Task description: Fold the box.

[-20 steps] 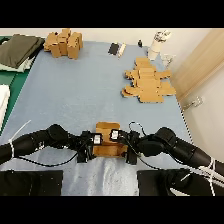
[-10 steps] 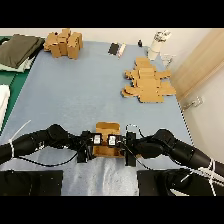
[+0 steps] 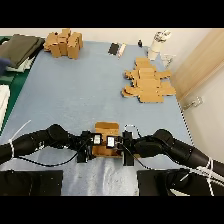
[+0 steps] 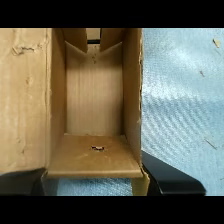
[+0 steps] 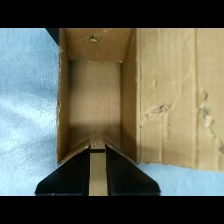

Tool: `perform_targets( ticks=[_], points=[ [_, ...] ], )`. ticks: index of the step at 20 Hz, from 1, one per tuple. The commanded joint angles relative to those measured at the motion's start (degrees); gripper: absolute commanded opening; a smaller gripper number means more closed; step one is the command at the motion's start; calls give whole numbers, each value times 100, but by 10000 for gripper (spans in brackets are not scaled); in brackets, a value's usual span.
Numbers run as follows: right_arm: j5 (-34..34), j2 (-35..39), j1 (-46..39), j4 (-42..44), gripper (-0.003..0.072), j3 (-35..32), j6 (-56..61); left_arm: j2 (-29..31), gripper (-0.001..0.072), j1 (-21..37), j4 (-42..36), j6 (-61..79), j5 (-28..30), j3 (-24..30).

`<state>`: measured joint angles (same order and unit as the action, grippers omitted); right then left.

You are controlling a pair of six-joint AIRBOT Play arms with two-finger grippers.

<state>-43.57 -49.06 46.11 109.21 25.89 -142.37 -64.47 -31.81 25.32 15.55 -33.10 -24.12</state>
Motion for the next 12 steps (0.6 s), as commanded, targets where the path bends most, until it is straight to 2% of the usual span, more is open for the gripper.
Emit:
perform_targets(
  ticks=[1, 2, 3, 4, 9, 11, 12],
  points=[
    [70, -166, 7, 378, 174, -2, -304, 0, 523, 0, -2, 2, 2, 0],
    [68, -236, 7, 431, 260, -2, -321, 0, 523, 0, -2, 2, 2, 0],
    [68, -295, 7, 487, 427, -2, -321, 0, 523, 0, -2, 2, 2, 0],
    [68, -330, 7, 505, 470, -2, -321, 0, 523, 0, -2, 2, 2, 0],
    [63, -341, 7, 494, 471, -2, -321, 0, 523, 0, -2, 2, 2, 0],
    [39, -337, 4, 452, 394, -2, -319, 0, 524, 0, -2, 2, 2, 0],
    [-2, -334, 0, 439, 394, 0, -317, 0, 523, 0, -2, 2, 2, 0]
  ],
)
